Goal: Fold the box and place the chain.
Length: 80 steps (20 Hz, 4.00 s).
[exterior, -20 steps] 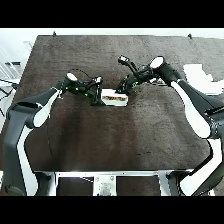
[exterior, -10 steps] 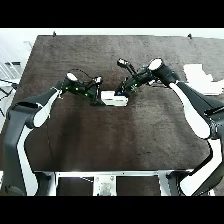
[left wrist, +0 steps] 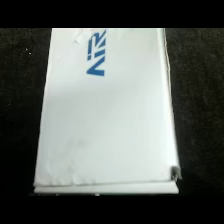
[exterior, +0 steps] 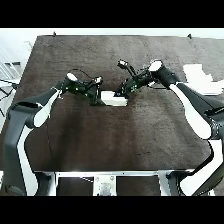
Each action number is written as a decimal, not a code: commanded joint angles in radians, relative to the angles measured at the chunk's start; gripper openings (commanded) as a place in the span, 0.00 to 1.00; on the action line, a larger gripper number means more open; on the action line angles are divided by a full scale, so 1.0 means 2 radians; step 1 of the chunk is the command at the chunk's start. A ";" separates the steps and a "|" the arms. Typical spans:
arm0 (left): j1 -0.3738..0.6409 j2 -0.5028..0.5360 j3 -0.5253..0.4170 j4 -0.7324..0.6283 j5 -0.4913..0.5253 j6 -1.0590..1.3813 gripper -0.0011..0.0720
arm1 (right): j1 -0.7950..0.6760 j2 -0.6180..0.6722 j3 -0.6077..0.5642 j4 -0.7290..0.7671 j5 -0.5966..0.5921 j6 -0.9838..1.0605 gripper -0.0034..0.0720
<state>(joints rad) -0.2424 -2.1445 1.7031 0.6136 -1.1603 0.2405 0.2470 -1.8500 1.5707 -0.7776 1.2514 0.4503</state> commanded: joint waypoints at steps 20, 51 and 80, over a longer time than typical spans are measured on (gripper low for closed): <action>0.000 0.000 0.000 0.000 0.000 -0.002 0.64 | -0.013 -0.001 0.046 -0.004 -0.014 0.001 0.26; 0.000 0.000 0.000 0.000 0.000 -0.002 0.64 | -0.007 -0.006 -0.067 0.044 -0.068 0.045 0.07; 0.060 0.150 0.000 -0.019 0.008 -0.128 0.03 | -0.163 0.481 -0.539 0.109 -0.242 0.040 0.07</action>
<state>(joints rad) -0.1684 -1.9415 1.7023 0.5827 -1.1732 0.0868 -0.0544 -0.8982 0.5213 -0.5606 0.7795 0.5396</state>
